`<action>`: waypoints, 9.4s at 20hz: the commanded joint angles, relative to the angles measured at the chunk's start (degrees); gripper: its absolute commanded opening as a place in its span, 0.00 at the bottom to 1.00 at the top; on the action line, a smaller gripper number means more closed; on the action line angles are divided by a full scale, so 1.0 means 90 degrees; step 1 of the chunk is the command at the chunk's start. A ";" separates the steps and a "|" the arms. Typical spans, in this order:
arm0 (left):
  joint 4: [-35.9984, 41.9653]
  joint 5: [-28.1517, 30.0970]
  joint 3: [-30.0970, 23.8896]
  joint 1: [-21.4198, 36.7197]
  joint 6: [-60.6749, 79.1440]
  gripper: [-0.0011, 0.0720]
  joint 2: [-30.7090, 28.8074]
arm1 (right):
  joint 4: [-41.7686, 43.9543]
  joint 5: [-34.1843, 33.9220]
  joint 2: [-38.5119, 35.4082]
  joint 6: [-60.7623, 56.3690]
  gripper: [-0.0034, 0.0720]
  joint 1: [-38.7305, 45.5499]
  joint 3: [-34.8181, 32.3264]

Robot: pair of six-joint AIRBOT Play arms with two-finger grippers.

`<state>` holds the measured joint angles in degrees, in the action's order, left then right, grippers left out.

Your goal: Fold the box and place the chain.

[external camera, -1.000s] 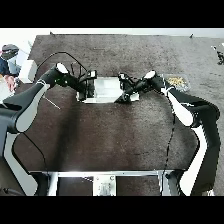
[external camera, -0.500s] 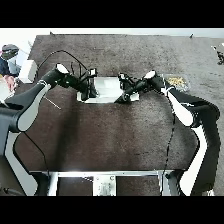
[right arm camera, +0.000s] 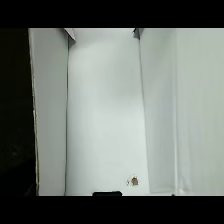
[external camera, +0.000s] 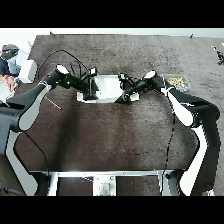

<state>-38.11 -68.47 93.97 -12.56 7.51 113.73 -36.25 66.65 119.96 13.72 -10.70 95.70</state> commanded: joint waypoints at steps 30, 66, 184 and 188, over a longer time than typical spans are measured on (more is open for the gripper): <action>-0.1236 0.0187 -0.1098 0.1902 -0.6904 0.03 -0.1314 | 0.0005 0.0002 -0.0002 0.0000 0.70 -0.0005 0.0000; 0.1928 0.1251 -0.2511 0.0571 -0.6334 0.57 -0.1324 | 0.0005 0.0000 -0.0002 0.0000 0.70 -0.0007 0.0002; 0.1260 -0.0682 0.0080 0.0566 0.1722 1.00 0.0845 | 0.0005 0.0000 -0.0002 0.0000 0.70 -0.0007 0.0000; 0.1503 -0.0602 0.0080 0.0566 0.1727 1.00 0.1088 | 0.0005 0.0000 -0.0002 0.0000 0.70 -0.0005 0.0000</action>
<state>-26.06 -74.74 94.72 -7.46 22.94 122.43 -36.25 66.65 119.96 13.72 -10.70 95.70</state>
